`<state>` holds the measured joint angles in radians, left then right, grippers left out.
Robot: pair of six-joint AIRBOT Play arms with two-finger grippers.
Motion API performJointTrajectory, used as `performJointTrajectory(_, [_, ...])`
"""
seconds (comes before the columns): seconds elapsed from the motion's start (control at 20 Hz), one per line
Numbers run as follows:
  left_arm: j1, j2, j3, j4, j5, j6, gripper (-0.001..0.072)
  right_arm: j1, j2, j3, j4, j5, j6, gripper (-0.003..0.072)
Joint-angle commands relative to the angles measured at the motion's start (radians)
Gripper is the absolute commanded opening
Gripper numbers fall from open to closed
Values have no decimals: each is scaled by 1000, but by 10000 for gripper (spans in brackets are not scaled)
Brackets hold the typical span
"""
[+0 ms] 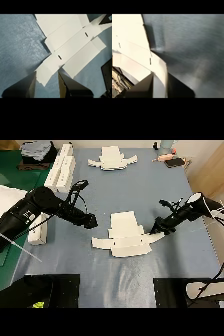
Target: Fold the box.
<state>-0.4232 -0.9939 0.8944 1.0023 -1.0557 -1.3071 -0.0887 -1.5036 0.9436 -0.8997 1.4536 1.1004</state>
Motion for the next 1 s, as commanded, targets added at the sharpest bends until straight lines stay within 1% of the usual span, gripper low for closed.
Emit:
performJointTrajectory(0.0, [1,1,0,0,-2,1,412,48,-14,0,24,3,-27,148])
performJointTrajectory(0.05, [1,1,0,0,-5,0,412,52,-13,0,35,13,-29,99])
performJointTrajectory(0.1, [1,1,0,0,-4,0,411,56,-9,0,45,23,-39,9])
performJointTrajectory(0.2, [2,1,0,2,0,-6,412,65,19,-11,78,32,-64,1])
performJointTrajectory(0.3, [22,-4,0,9,-4,-43,412,73,90,-72,157,5,-136,1])
performJointTrajectory(0.4, [68,-22,0,9,-31,-51,413,72,198,-168,237,-98,-218,0])
performJointTrajectory(0.45, [90,-37,0,7,-52,-51,414,73,256,-221,242,-162,-228,1])
performJointTrajectory(0.5, [111,-57,0,8,-67,-50,415,72,299,-262,238,-200,-229,0])
performJointTrajectory(0.55, [125,-77,0,7,-70,-42,503,72,328,-295,237,-214,-229,1])
performJointTrajectory(0.6, [132,-104,0,7,-61,-40,679,72,344,-315,238,-211,-229,0])
performJointTrajectory(0.7, [132,-163,0,-8,-19,0,686,72,354,-331,238,-206,-229,0])
performJointTrajectory(0.75, [132,-197,0,-42,0,38,685,72,354,-332,239,-206,-228,0])
performJointTrajectory(0.85, [132,-273,2,-138,31,134,639,72,354,-332,251,-203,-228,0])
performJointTrajectory(0.95, [132,-352,30,-214,40,208,639,72,354,-332,280,-182,-250,0])
